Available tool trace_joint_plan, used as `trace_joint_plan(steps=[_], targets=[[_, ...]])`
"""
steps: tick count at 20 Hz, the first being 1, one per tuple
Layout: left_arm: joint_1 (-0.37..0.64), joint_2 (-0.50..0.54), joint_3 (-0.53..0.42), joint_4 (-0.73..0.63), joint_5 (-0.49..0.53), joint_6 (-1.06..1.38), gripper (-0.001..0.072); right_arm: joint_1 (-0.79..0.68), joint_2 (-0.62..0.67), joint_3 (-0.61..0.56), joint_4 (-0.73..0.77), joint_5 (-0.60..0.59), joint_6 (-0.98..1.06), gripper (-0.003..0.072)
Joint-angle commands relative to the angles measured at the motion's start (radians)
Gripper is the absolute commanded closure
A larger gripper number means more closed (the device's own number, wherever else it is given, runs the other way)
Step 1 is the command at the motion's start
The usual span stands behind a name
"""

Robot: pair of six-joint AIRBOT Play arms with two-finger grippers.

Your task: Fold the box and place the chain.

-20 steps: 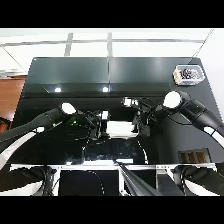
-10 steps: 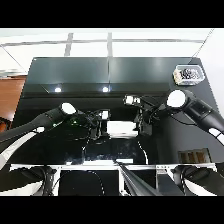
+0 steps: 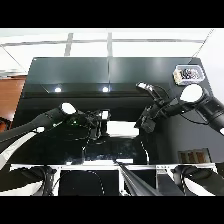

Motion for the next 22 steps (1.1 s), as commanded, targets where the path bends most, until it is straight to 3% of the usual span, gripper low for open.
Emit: trace_joint_plan(steps=[1, 6, 9, 11, 12, 16, 17, 18, 22], targets=[[0.0, 0.0, 0.001, 0.0, 0.0, 0.0, 0.0317, 0.005, 0.002, 0.001, -0.016, -0.062, -0.063, -0.0034], [0.0, 0.0, 0.001, 0.0, 0.0, 0.0, 0.0317, 0.107, -0.052, 0.0, -0.116, -0.125, -0.311, -0.0034], [0.0, 0.0, 0.001, 0.0, 0.0, 0.0, 0.0317, 0.127, -0.082, 0.0, -0.122, -0.146, -0.323, 0.0132], [0.0, 0.0, 0.001, 0.0, 0.0, 0.0, 0.0317, 0.127, -0.082, 0.001, -0.126, -0.141, -0.323, 0.0324], [0.0, 0.0, 0.001, 0.0, 0.0, 0.0, 0.0317, 0.127, -0.082, 0.001, -0.126, -0.13, -0.323, 0.0376], [0.0, 0.0, 0.001, 0.0, 0.0, 0.0, 0.0317, 0.13, -0.082, 0.0, -0.126, -0.119, -0.322, 0.0381], [0.0, 0.0, 0.001, 0.0, 0.0, 0.0, 0.0317, 0.132, -0.082, 0.0, -0.126, -0.118, -0.322, 0.0411], [0.0, 0.0, 0.001, 0.0, 0.0, 0.0, 0.0317, 0.135, -0.082, 0.001, -0.128, -0.117, -0.322, 0.0487], [0.0, 0.0, 0.001, 0.0, 0.0, 0.0, 0.0317, 0.149, -0.082, 0.0, -0.162, -0.104, -0.322, 0.0483]])
